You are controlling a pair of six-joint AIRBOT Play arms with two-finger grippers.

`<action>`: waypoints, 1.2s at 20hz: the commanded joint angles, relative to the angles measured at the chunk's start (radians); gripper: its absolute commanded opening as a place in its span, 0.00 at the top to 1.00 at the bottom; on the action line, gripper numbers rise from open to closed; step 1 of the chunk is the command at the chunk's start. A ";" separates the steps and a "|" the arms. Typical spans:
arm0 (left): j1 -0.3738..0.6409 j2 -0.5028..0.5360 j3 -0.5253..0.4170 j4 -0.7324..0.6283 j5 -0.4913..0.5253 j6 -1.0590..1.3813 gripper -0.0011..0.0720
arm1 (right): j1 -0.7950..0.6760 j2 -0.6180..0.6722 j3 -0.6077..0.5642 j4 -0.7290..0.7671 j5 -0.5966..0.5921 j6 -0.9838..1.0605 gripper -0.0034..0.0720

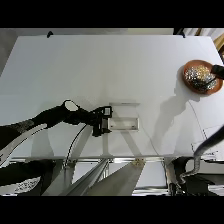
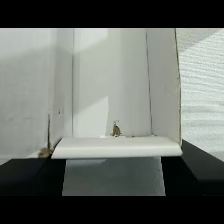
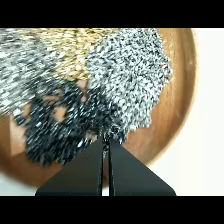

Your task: Fold the box and place the chain.

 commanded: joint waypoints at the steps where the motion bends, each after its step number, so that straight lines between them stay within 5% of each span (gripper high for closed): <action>1: 0.001 0.000 0.000 0.000 0.000 0.000 0.64 | 0.000 0.140 0.001 0.067 0.105 -0.087 0.93; 14: 0.001 0.000 0.000 0.000 0.000 0.000 0.64 | 0.006 0.713 0.000 0.448 0.443 -0.224 0.93; 24: 0.001 0.000 0.000 0.000 0.000 0.000 0.64 | 0.353 0.879 0.000 0.476 0.735 -0.224 0.93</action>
